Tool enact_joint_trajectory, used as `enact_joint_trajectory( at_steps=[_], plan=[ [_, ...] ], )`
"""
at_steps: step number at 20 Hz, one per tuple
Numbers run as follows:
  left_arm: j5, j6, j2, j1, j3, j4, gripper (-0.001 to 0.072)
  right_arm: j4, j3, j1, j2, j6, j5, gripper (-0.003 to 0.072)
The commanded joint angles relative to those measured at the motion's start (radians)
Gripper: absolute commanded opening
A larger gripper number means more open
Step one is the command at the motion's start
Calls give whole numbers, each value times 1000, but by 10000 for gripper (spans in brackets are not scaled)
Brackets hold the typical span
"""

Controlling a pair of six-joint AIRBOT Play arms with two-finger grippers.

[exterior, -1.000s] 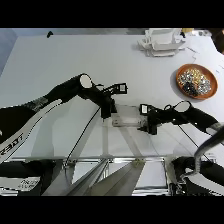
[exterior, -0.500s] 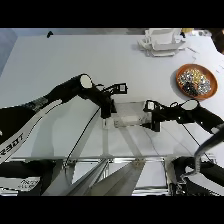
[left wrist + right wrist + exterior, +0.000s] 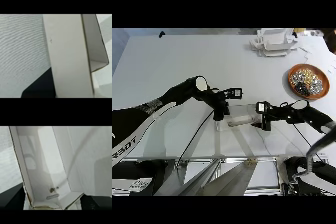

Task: Fold the box and place the chain.

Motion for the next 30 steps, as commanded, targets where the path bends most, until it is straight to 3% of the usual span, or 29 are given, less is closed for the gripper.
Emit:
enact_joint_trajectory(
  at_steps=[1, 9, 11, 20, 25, 30],
  plan=[
    [-1, 7, 4, -2, 0, 42, 2, 8, 1, 1, -17, -40, 22, 705],
    [26, 14, 34, -2, 0, 72, 5, -52, 1, 1, -25, -17, 44, 629],
    [30, 14, 41, -2, 0, 78, 5, -75, 1, 1, -25, -14, 45, 569],
    [33, 14, 40, -3, 0, 59, 4, -39, 1, 1, -28, -26, 29, 573],
    [36, 14, 39, -3, 0, 56, 4, 35, 1, 1, -58, -64, 29, 672],
    [35, 14, 19, -3, 0, 47, 4, 35, 1, 1, -58, -67, 29, 673]
  ],
)
